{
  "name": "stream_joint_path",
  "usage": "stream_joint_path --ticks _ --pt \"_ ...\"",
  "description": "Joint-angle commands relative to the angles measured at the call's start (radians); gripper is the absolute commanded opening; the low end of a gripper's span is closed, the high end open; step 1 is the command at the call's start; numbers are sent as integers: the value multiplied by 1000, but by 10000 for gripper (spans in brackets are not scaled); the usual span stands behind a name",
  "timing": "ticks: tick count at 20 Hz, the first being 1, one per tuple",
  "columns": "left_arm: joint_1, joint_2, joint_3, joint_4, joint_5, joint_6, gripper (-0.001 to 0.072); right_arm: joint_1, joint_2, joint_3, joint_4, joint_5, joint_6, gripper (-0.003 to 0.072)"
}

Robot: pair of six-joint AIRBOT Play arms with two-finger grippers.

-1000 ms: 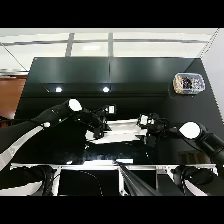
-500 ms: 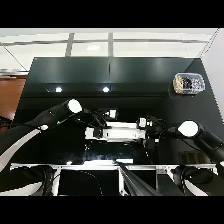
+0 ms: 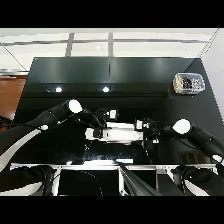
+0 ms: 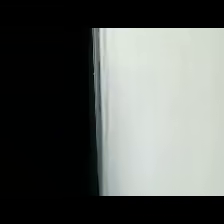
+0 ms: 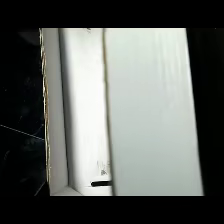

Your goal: Fold the box and place the chain.

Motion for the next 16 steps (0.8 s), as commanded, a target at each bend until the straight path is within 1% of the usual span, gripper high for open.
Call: stream_joint_path --ticks 1,7,16 --pt "0 -1 0 0 2 -1 24 0 -34 -13 29 -12 -65 641" --pt "0 -1 0 0 3 -1 24 0 -80 -14 29 -65 -80 641" --pt "0 -1 0 -7 2 -1 24 0 -109 -14 29 -77 -105 641"
